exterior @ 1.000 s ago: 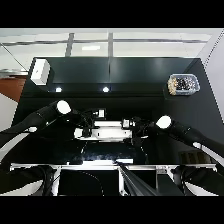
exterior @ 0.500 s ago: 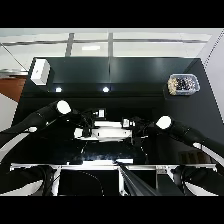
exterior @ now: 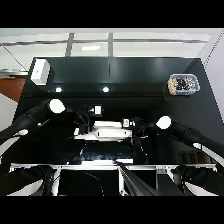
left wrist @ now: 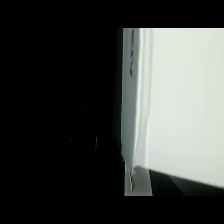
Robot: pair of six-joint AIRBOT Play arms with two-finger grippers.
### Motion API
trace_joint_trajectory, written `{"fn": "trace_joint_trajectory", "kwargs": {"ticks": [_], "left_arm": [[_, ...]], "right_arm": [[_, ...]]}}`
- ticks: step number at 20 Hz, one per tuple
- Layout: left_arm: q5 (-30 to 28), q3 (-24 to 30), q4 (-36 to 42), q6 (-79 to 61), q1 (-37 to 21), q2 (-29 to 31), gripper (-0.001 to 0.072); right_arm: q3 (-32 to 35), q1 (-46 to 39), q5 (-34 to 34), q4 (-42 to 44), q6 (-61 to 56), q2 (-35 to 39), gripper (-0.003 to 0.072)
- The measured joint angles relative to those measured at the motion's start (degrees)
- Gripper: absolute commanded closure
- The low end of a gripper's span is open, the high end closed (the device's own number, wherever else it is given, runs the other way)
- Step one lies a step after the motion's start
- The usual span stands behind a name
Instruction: Fold the box and place the chain.
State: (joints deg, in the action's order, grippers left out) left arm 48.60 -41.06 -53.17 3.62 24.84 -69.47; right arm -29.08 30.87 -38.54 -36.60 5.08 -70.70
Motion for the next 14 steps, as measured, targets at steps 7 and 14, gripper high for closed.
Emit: {"fn": "trace_joint_trajectory", "kwargs": {"ticks": [7,14], "left_arm": [[8.5,0.0,-4.6,19.1,-3.1,10.6,0.0683],[11.6,5.0,13.3,28.2,-2.5,13.2,0.0683]], "right_arm": [[0.0,0.0,0.2,0.0,-0.2,0.0,0.0151],[0.0,0.0,0.3,0.0,-0.2,0.0,0.0151]]}}
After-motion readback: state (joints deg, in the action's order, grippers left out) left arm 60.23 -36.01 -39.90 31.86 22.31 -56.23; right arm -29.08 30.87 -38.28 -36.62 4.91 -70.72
